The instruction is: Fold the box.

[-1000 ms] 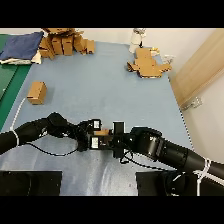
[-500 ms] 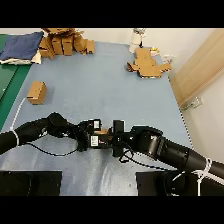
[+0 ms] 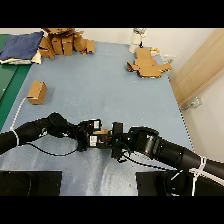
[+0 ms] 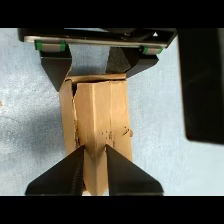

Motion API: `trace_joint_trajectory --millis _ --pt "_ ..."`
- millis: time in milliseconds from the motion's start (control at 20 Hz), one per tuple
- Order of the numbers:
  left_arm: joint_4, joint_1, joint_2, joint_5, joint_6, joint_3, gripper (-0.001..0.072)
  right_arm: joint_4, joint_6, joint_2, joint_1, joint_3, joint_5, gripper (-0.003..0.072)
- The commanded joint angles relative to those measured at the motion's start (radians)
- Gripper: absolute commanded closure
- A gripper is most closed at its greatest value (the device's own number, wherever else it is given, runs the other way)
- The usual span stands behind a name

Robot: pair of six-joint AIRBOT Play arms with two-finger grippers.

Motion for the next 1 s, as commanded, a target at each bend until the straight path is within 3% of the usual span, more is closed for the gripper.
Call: trace_joint_trajectory --millis 0,100,200,400,550,600,650,850,900,950 --pt "-0.001 0.0 0.0 -0.002 -0.001 0.0 0.0405 0.015 0.01 -0.003 0.001 -0.001 0.013 0.0487" --pt "-0.001 0.0 0.0 -0.001 -0.001 0.0 0.0405 0.016 0.019 -0.003 0.001 -0.001 0.013 0.0488" --pt "-0.001 0.0 0.0 -0.001 -0.001 0.0 0.0405 0.022 0.019 -0.003 0.001 -0.001 0.015 0.0586" --pt "-0.001 0.0 0.0 -0.001 -0.001 0.0 0.0405 0.058 0.018 -0.003 0.001 -0.001 0.024 0.0586" --pt "-0.001 0.0 0.0 -0.001 -0.001 0.0 0.0405 0.083 0.018 -0.001 0.001 0.0 0.037 0.0574" --pt "-0.001 0.0 0.0 0.0 -0.001 0.0 0.0405 0.083 0.019 0.005 0.001 0.001 0.044 0.0538" --pt "-0.001 0.0 0.0 0.0 -0.001 0.0 0.0405 0.077 0.037 0.019 0.001 0.003 0.05 0.0446" --pt "0.0 0.0 0.0 0.002 -0.001 0.0 0.0404 -0.088 0.431 0.194 -0.005 0.048 0.182 0.0456" --pt "0.0 0.0 0.0 0.001 -0.001 0.0 0.0404 -0.133 0.575 0.255 -0.013 0.05 0.214 0.0486" --pt "0.0 0.0 0.0 0.002 -0.001 0.0 0.0404 -0.166 0.73 0.32 -0.023 0.049 0.255 0.0657"
